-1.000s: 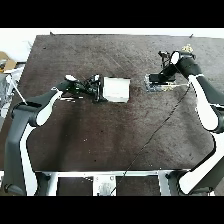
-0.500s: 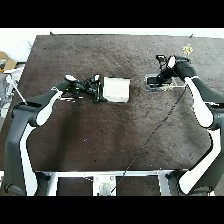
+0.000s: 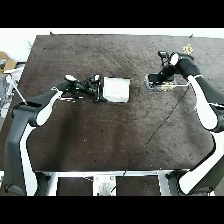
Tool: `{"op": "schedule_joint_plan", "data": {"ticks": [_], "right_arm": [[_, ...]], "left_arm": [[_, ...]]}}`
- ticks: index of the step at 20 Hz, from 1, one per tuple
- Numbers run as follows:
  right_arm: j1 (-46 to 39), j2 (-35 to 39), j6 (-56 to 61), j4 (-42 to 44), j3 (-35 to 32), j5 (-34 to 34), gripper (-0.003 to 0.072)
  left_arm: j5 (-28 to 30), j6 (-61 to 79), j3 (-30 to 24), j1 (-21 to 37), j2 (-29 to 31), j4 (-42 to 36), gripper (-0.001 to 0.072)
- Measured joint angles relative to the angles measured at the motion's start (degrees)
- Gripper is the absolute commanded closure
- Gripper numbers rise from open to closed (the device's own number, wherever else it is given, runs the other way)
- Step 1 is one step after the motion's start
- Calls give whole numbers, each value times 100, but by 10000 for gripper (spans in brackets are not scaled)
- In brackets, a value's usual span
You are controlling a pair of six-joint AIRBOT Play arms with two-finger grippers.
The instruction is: Fold the box and place the chain.
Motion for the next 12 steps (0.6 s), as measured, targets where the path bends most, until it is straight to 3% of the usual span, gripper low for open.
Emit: {"op": "schedule_joint_plan", "data": {"ticks": [12], "right_arm": [[136,2354,-289,-76,0,190,682]], "left_arm": [[0,0,0,0,0,0,434]]}}
